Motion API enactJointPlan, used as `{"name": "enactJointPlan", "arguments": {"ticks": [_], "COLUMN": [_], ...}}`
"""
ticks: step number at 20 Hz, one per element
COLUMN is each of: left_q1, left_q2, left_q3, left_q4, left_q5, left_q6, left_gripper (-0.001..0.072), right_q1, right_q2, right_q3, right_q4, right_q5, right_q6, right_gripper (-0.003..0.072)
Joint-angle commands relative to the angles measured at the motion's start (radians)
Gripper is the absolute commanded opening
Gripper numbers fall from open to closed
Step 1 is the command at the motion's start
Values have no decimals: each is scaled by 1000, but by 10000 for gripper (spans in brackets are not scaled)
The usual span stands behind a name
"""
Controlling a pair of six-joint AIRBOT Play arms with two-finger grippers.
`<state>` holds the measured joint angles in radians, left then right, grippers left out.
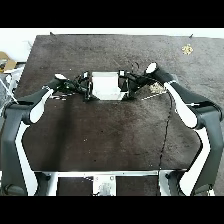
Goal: Fold the box and place the chain.
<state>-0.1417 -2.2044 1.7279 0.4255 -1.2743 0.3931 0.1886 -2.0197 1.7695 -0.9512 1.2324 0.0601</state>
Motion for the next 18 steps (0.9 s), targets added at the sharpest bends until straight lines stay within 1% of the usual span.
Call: {"name": "enactJointPlan", "arguments": {"ticks": [1, 4, 5, 6, 7, 8, 10, 11, 12, 14, 18], "left_q1": [0, 0, 0, 0, 0, 0, 0, 0, 0, 0, 0], "left_q2": [1, 0, 0, 1, 1, 0, 0, 0, 0, 0, 0], "left_q3": [0, 0, 0, 0, 0, 0, 0, 0, 0, 0, 0], "left_q4": [0, 0, 1, 1, 1, 1, 1, 1, 1, 1, 1], "left_q5": [0, 1, 1, 0, 1, 1, 1, 1, 1, 1, 1], "left_q6": [0, 0, 0, 0, 0, 0, 0, 0, 0, 0, 0], "left_gripper": [275, 275, 275, 275, 275, 274, 275, 275, 275, 275, 275], "right_q1": [-1, -1, -1, -1, -1, -1, -1, -1, -1, -1, -1], "right_q2": [72, 142, 155, 162, 160, 151, 119, 98, 79, 44, -5], "right_q3": [1, 1, 1, 1, 0, 1, 1, 1, 1, 1, 1], "right_q4": [-65, -43, -1, 64, 150, 241, 428, 482, 508, 529, 499], "right_q5": [7, 7, 10, 10, 9, 0, -73, -129, -173, -232, -282], "right_q6": [118, 148, 146, 146, 146, 143, 127, 91, 66, 40, 9], "right_gripper": [685, 673, 534, 244, 81, 22, 21, 20, 1, 3, 3]}}
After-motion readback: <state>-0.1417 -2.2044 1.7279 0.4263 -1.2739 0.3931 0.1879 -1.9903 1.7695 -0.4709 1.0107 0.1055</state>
